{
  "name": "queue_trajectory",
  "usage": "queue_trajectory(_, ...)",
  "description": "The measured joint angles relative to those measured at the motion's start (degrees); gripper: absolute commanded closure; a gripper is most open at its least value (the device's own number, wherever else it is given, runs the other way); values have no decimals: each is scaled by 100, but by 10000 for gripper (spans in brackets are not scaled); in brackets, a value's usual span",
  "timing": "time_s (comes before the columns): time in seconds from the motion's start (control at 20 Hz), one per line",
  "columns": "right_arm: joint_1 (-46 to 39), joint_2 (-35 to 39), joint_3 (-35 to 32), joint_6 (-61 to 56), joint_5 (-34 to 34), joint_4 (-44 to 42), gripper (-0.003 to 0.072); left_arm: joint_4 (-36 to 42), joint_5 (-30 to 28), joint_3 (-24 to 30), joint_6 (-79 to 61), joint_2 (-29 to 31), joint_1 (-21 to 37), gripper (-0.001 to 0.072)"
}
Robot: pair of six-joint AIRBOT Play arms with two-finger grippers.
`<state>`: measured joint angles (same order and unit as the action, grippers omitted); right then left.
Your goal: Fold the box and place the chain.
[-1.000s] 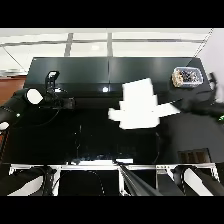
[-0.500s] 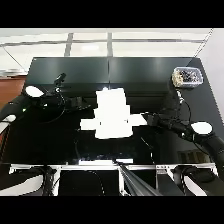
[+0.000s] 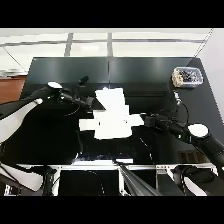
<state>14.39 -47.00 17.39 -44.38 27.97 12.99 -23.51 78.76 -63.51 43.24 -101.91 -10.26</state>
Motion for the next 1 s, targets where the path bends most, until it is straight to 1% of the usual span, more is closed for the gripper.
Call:
queue_trajectory(0.05,7,0,2,0,4,-2,668,-175,232,-219,-44,-131,-70,480)
queue_trajectory(0.1,7,0,2,0,17,0,668,-402,431,-411,-87,-232,-125,660)
queue_trajectory(0.15,11,0,2,-2,22,0,668,-570,610,-555,-153,-295,-164,683)
queue_trajectory(0.25,11,0,0,-17,48,9,665,-778,907,-754,-330,-380,-225,684)
queue_trajectory(0.3,11,0,0,-20,59,17,501,-892,986,-815,-393,-409,-236,684)
queue_trajectory(0.35,11,0,2,-17,66,48,105,-999,1091,-861,-442,-422,-249,687)
queue_trajectory(0.4,-9,0,17,-15,81,101,-28,-1084,1128,-887,-476,-444,-260,688)
queue_trajectory(0.5,-136,0,175,-15,367,424,-26,-1117,1215,-927,-535,-402,-291,689)
queue_trajectory(0.6,-358,2,498,-17,927,997,-25,-1235,1209,-909,-577,-238,-363,689)
queue_trajectory(0.7,-612,4,935,-15,1613,1757,-25,-1268,1014,-717,-765,98,-487,688)
queue_trajectory(0.8,-815,4,1340,-15,2144,2457,-25,-944,459,-219,-1198,573,-586,687)
queue_trajectory(0.9,-922,4,1569,-15,2409,2828,-25,-378,-249,428,-1954,1040,-664,687)
queue_trajectory(1.0,-975,4,1700,-13,2542,3005,-24,-79,-715,898,-3021,1357,-769,687)
